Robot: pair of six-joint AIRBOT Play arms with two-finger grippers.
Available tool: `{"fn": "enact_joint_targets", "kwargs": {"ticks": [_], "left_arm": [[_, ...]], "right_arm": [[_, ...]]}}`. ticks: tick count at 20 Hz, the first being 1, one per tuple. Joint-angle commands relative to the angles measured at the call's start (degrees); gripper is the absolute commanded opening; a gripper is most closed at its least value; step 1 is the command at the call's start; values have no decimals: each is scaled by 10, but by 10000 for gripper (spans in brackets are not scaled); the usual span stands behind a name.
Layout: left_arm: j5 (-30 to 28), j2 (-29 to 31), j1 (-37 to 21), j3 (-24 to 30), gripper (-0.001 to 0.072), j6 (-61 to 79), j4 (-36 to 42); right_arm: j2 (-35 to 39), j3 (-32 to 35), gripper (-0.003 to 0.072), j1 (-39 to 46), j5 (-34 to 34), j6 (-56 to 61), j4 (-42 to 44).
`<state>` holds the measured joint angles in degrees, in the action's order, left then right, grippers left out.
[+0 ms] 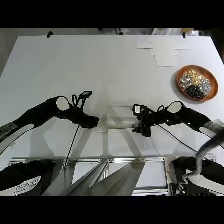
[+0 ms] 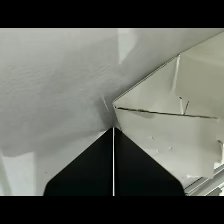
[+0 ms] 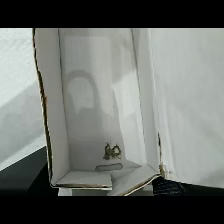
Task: Fold the box and place the chain.
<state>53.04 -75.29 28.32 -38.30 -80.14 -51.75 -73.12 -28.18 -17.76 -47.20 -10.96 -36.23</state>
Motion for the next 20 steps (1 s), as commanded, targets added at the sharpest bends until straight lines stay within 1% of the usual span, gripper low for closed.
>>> {"fn": "enact_joint_targets", "kwargs": {"ticks": [1, 4, 7, 8, 10, 15, 16, 17, 19, 20], "left_arm": [[-6, 22, 6, 0, 2, 9, 25], [-5, 53, 14, 0, 2, 17, 38], [-7, 54, 26, 0, 10, 28, 61], [-10, 54, 31, 0, 19, 28, 66], [-19, 54, 39, 0, 91, 32, 77], [-23, 55, 39, 0, 99, 32, 85], [-23, 55, 39, 0, 154, 33, 87], [-23, 55, 39, 0, 182, 41, 91], [-23, 55, 39, 0, 188, 56, 94], [-23, 55, 39, 0, 220, 56, 94]], "right_arm": [[0, 0, 297, 0, 0, 1, 0], [0, 0, 297, 0, 0, 2, 0], [0, 0, 297, 0, 0, 1, 0], [0, 0, 297, 0, 0, 1, 0], [0, 0, 297, 0, 0, 2, 1], [0, 0, 297, 0, 0, 1, 0], [0, 0, 297, 0, 0, 1, 0], [0, 0, 297, 0, 0, 1, 1], [0, 0, 297, 0, 0, 1, 0], [0, 0, 297, 0, 0, 1, 0]]}}
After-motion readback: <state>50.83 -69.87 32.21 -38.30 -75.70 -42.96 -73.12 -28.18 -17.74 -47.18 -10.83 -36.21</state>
